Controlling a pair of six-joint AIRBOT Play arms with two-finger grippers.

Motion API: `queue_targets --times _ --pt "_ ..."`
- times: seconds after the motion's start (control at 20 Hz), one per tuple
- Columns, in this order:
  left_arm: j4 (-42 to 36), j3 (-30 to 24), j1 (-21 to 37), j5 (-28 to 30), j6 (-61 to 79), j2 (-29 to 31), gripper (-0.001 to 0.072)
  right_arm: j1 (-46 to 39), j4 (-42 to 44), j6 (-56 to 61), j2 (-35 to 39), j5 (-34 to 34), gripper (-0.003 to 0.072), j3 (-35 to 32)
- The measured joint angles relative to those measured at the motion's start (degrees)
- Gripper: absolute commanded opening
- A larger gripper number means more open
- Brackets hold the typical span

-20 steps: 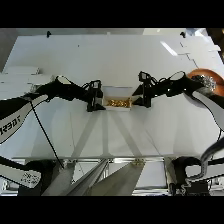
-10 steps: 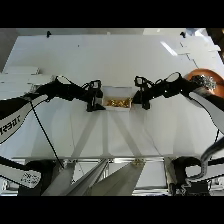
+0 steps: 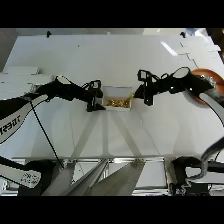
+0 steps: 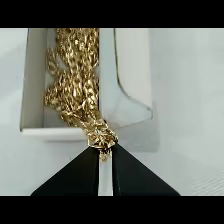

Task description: Fold the box and place the chain.

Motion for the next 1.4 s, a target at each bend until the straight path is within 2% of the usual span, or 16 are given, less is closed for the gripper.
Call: queue_targets --times 0.35,0.65,0.7,0.8,0.85,0.95,1.0,1.05,1.25,1.3,1.35,1.4 --pt "0.0 0.0 0.0 0.0 0.0 0.0 0.0337 2.03 12.52 3.61 5.6 4.17 0.0018 -0.02" --pt "0.0 0.0 0.0 0.02 0.0 0.0 0.0337 9.05 14.01 6.14 4.79 -1.9 0.002 -0.02" --pt "-0.02 0.0 0.0 0.02 0.0 0.0 0.0338 10.08 12.87 7.08 4.55 -2.82 0.0049 -0.02" --pt "-0.02 0.0 0.0 0.02 0.0 0.0 0.0337 11.56 10.38 8.39 4.26 -4.07 0.0335 -0.02" --pt "0.0 0.0 0.0 0.02 0.0 0.0 0.0337 12.04 9.29 8.63 4.15 -4.7 0.0357 -0.02" --pt "-0.02 0.0 0.0 0.02 0.0 0.0 0.0337 12.59 8.46 9.25 4.33 -5.46 0.0352 -0.02" --pt "-0.02 0.0 0.0 0.02 0.0 0.0 0.0337 12.79 8.24 9.66 4.59 -5.31 0.0303 0.13" --pt "0.0 0.0 0.0 0.02 0.0 0.0 0.0337 12.85 8.11 10.29 4.94 -4.28 0.0287 0.68" --pt "0.0 0.0 0.0 0.02 0.0 0.0 0.0337 10.86 7.61 18.51 4.87 4.79 0.0283 6.91" --pt "-0.02 0.0 0.0 0.02 0.0 0.0 0.0337 9.86 7.19 21.53 4.35 6.4 0.0237 8.96" --pt "-0.02 0.0 0.0 0.02 0.0 0.0 0.0337 8.68 6.69 24.74 3.58 7.85 0.0124 11.26" --pt "-0.02 0.0 0.0 0.02 0.02 0.0 0.0337 7.5 6.05 27.74 2.49 8.9 0.0099 13.62"
